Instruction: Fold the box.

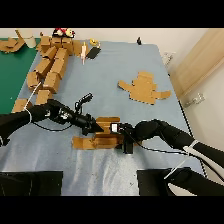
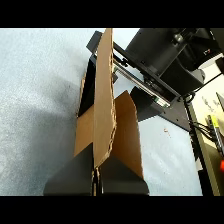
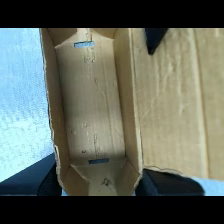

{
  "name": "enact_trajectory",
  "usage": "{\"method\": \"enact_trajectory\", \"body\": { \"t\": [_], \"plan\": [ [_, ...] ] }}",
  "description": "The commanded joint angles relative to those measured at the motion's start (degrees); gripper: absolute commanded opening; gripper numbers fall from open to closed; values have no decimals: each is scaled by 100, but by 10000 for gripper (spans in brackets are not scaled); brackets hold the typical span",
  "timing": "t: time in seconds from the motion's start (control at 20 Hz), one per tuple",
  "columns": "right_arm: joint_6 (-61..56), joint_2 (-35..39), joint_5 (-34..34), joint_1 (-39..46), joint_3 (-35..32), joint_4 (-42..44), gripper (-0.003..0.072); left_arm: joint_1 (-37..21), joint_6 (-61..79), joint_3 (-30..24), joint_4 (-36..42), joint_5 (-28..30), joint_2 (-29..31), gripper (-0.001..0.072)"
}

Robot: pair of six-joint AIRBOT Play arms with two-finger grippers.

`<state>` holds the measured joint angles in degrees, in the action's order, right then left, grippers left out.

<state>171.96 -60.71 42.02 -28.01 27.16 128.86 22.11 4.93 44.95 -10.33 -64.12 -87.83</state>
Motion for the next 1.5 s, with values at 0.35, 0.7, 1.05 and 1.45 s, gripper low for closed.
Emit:
{"method": "enact_trajectory", "body": {
  "t": [0.35, 0.7, 1.05, 1.45],
  "plan": [
    [-4, -4, 74, 2, 2, -4, 546, 0, 0, 11, 7, 7, 2, 12],
    [-4, -4, 72, 4, 2, -4, 546, 7, 0, 11, 9, -13, 2, 12],
    [-4, -4, 72, 2, 2, -4, 546, 7, -15, 11, 24, -44, 2, 12],
    [-2, -4, 72, 2, 2, -4, 546, -22, -649, 13, 162, -144, 4, 447]
  ]
}}
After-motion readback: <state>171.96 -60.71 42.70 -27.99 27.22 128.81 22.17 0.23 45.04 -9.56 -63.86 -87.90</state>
